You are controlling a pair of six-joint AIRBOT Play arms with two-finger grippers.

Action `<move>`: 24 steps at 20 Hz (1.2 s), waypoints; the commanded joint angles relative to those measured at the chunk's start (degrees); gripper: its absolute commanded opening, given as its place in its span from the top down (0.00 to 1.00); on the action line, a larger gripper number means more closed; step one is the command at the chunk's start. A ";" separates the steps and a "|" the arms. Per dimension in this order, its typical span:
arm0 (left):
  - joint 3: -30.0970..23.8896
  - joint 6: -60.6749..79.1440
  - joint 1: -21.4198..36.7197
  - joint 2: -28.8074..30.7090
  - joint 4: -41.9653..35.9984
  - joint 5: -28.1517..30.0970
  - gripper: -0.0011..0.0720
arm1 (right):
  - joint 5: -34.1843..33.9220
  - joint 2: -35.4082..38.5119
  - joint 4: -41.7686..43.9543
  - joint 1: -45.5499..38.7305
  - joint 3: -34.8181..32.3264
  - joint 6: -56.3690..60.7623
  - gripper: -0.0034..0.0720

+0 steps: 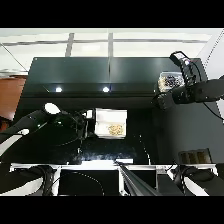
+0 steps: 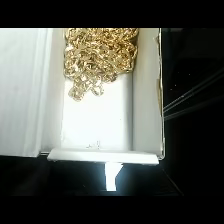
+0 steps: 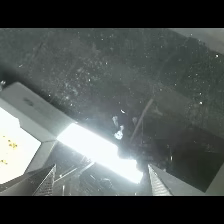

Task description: Fold the box and place the chain.

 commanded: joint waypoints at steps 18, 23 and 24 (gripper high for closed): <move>0.04 -0.04 -0.20 -0.07 0.37 0.20 0.45 | 13.51 -18.64 7.02 14.16 4.68 -7.85 0.00; 0.04 -0.04 -0.20 -0.07 0.37 0.22 0.45 | 9.94 -18.69 7.76 17.68 4.68 -16.70 0.00; 0.04 -0.04 -0.20 -0.07 0.37 0.20 0.45 | 8.57 -18.67 8.07 17.79 4.70 -16.70 0.00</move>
